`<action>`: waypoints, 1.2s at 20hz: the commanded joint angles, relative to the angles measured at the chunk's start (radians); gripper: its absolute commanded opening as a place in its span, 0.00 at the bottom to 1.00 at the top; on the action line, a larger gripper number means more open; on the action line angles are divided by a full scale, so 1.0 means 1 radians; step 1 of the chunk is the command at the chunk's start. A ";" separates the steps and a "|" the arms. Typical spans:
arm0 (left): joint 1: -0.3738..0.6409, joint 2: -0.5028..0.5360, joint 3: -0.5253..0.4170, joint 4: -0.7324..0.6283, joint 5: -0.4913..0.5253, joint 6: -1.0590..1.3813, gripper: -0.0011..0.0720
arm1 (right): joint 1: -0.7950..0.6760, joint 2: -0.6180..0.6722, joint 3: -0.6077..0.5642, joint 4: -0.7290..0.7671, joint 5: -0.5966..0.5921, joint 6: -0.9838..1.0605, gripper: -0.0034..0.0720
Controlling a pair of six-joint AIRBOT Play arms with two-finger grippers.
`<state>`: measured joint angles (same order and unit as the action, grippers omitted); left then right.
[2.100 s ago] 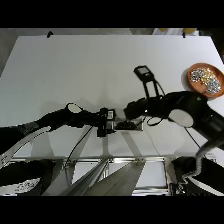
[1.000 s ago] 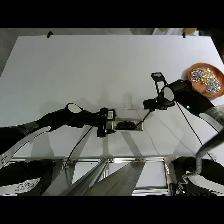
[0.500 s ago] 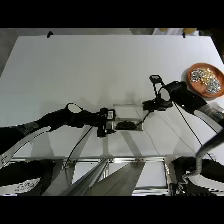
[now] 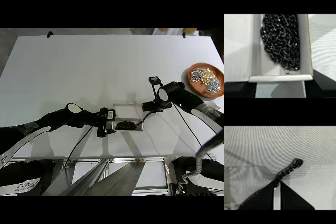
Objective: Fold the box and place the chain.
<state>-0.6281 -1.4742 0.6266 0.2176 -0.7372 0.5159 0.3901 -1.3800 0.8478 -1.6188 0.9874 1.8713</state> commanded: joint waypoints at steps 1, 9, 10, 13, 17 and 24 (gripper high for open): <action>0.001 0.000 0.001 0.000 0.000 0.000 0.39 | 0.000 0.014 0.000 -0.009 0.049 -0.026 0.06; 0.001 0.000 0.001 0.000 0.000 0.000 0.39 | 0.031 0.248 0.000 -0.029 0.162 -0.040 0.06; 0.001 0.000 0.001 0.000 0.000 0.000 0.39 | 0.052 0.289 0.000 -0.021 0.183 -0.041 0.06; 0.001 0.000 0.001 0.000 0.000 0.000 0.39 | 0.152 0.413 0.000 0.013 0.219 -0.048 0.06; 0.001 0.000 0.001 0.000 0.000 0.000 0.39 | 0.307 0.539 0.000 0.130 0.177 -0.043 0.06; 0.001 0.000 0.001 0.000 0.000 0.000 0.39 | 0.500 0.523 -0.001 0.202 -0.061 -0.036 0.06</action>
<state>-0.6281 -1.4742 0.6266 0.2173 -0.7372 0.5156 0.8200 -0.8463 0.8474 -1.4376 1.0355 1.8313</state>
